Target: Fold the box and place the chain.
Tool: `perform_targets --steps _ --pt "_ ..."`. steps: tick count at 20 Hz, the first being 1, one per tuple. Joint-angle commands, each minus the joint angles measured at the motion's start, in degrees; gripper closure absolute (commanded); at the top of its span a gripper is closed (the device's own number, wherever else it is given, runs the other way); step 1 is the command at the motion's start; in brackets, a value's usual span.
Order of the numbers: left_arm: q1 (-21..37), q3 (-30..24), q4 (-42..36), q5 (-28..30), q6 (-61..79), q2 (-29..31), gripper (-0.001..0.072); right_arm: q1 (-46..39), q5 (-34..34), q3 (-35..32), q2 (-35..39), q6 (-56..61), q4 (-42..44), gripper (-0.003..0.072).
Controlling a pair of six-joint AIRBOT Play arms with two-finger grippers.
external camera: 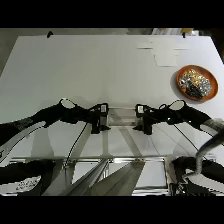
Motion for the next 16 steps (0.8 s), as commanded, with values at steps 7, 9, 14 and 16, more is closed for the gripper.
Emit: perform_targets --steps 7,9,14,16 --pt "-0.04 0.02 -0.02 0.11 -0.20 -0.04 0.0488 0.04 -0.07 -0.02 0.02 0.00 0.02 0.0250" --pt "-0.04 0.02 -0.02 0.13 -0.20 -0.04 0.0488 0.04 -0.07 -0.02 0.02 0.00 0.02 0.0250" --pt "-0.04 0.02 -0.02 0.11 -0.20 -0.04 0.0488 0.04 -0.31 -0.02 0.02 -0.04 0.00 0.0251" --pt "-0.04 0.02 -0.02 0.13 -0.20 -0.04 0.0488 0.04 -0.55 -0.02 0.04 0.04 -0.07 0.0250"
